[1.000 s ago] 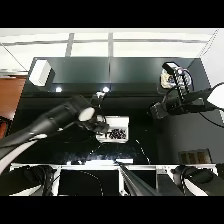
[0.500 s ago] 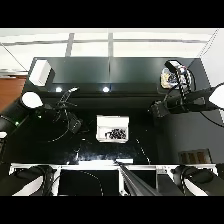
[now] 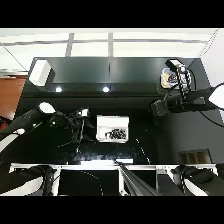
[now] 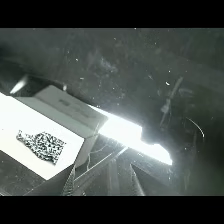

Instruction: Fold the box and place the chain.

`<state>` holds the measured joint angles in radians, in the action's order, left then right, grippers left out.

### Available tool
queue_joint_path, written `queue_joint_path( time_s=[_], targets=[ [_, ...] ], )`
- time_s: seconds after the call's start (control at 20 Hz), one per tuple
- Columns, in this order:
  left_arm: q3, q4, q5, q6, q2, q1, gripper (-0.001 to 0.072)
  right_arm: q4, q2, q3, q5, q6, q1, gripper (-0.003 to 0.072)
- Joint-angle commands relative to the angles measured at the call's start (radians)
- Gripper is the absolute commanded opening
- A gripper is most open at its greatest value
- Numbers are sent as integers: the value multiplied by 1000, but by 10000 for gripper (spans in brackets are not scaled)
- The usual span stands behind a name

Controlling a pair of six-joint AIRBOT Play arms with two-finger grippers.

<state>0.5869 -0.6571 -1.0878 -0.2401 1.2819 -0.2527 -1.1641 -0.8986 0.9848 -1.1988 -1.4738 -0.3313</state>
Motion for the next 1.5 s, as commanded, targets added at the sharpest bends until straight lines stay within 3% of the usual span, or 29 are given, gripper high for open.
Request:
queue_joint_path(
  time_s=[0.0, 0.65, 0.7, 0.75, 0.8, 0.85, 1.0, 1.1, 1.2, 1.35, 1.45],
  targets=[
    [21, 42, 15, -93, 41, -20, 719, 0, 0, 0, 38, -4, -1, 417],
    [23, 90, 64, -78, 42, -85, 714, -8, 0, 0, 60, -4, -1, 416],
    [23, 90, 64, -77, 42, -85, 680, -14, -1, -1, 59, -3, -1, 417],
    [23, 90, 64, -78, 42, -85, 564, -16, -2, -6, 60, -3, -1, 417],
    [23, 90, 64, -78, 42, -85, 470, -16, -5, -11, 62, -4, -2, 555],
    [23, 90, 64, -77, 42, -85, 464, -16, -12, -18, 64, -9, -8, 720],
    [23, 90, 64, -78, 42, -85, 464, -10, -90, -18, 159, -1, -32, 720],
    [23, 90, 64, -78, 42, -85, 464, 92, -175, -17, 287, 58, -45, 720],
    [23, 90, 64, -78, 42, -85, 464, 244, -280, -14, 318, 97, -44, 720],
    [23, 90, 64, -78, 42, -85, 464, 418, -389, -14, 213, 415, -60, 720],
    [23, 90, 64, -78, 42, -85, 464, 473, -393, -14, 106, 678, -62, 720]
  ],
)
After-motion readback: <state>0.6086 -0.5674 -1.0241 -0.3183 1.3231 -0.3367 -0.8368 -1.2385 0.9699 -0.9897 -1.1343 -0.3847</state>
